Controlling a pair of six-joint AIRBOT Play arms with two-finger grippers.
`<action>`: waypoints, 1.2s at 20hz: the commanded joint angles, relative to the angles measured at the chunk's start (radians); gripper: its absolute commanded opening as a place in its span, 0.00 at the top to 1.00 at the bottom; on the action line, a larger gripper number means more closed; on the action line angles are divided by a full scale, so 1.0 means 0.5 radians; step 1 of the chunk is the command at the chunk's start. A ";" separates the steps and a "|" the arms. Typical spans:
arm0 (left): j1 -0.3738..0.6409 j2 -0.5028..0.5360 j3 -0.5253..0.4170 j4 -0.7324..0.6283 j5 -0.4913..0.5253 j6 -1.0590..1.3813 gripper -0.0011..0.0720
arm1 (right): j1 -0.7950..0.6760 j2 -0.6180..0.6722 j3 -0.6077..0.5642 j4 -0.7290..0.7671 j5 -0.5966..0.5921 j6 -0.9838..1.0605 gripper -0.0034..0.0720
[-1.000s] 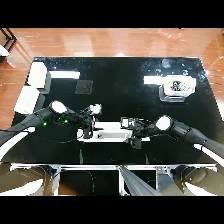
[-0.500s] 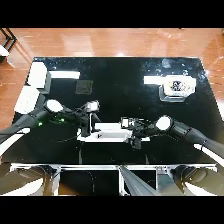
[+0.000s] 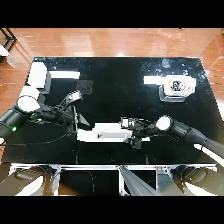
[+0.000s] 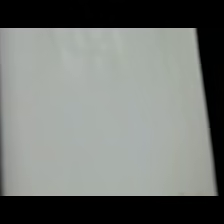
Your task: Fold the box and place the chain.
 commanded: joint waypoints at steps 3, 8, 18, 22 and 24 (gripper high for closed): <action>-0.114 0.125 -0.114 0.051 -0.224 -0.603 0.96 | -0.001 -0.001 0.001 0.000 -0.008 0.000 0.42; -0.436 0.126 -0.211 -0.163 0.364 -0.661 0.96 | -0.001 -0.001 0.001 -0.001 -0.008 0.000 0.42; -0.520 0.050 -0.211 -0.240 1.183 -0.610 0.96 | -0.001 -0.001 0.001 -0.001 -0.014 0.000 0.42; -0.524 -0.146 -0.211 -0.240 1.189 -0.611 0.96 | -0.001 -0.001 0.001 -0.001 -0.014 0.000 0.42; -0.530 -0.235 -0.210 -0.240 1.148 -0.610 0.96 | -0.001 -0.001 0.001 -0.001 -0.015 0.000 0.42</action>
